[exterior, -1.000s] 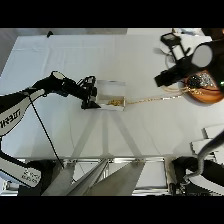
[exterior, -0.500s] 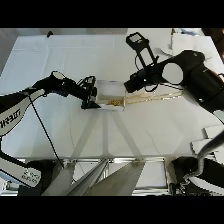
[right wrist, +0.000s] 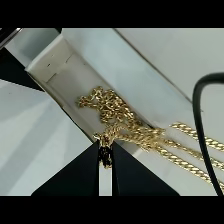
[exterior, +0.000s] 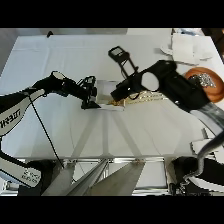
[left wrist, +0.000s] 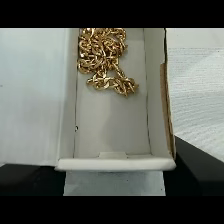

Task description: Fold the box and place the chain.

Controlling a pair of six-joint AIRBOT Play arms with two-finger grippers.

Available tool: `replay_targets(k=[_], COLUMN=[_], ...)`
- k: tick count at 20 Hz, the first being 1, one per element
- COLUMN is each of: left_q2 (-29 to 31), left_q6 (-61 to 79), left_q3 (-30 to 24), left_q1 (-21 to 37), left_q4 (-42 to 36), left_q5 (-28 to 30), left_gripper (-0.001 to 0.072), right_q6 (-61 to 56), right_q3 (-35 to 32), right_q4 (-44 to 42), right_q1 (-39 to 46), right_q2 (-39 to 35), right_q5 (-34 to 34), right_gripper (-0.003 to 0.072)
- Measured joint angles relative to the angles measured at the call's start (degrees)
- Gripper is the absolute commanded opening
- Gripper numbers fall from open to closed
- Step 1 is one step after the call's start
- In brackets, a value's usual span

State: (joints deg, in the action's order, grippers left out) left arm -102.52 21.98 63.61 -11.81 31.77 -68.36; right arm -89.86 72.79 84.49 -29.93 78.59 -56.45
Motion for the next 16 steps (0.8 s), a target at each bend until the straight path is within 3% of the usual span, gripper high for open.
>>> replay_targets(k=[5, 7, 9, 11, 16], left_q2=[0.0, 0.0, 0.0, 0.0, 0.0], left_q6=[0.0, 0.0, 0.0, 0.0, 0.0], left_q3=[0.0, 0.0, 0.0, 0.0, 0.0], left_q1=[0.0, 0.0, 0.0, 0.0, 0.0], left_q4=[0.0, 0.0, 0.0, 0.0, 0.0], left_q5=[0.0, 0.0, 0.0, 0.0, 0.0], left_gripper=[0.032, 0.032, 0.032, 0.032, 0.032], right_q6=[-0.3, -0.9, -0.8, 0.8, 8.2], right_q3=[0.0, 0.0, 0.0, 0.0, 0.0], right_q4=[-0.3, -0.3, 0.0, 1.3, 9.6], right_q1=[-1.1, -1.0, -0.8, -0.6, 2.8], right_q2=[7.1, 9.0, 9.5, 8.4, 0.6], right_q5=[3.1, 3.9, 4.3, 4.3, 0.3], right_gripper=[0.0033, 0.0239, 0.0256, 0.0345, 0.0367])
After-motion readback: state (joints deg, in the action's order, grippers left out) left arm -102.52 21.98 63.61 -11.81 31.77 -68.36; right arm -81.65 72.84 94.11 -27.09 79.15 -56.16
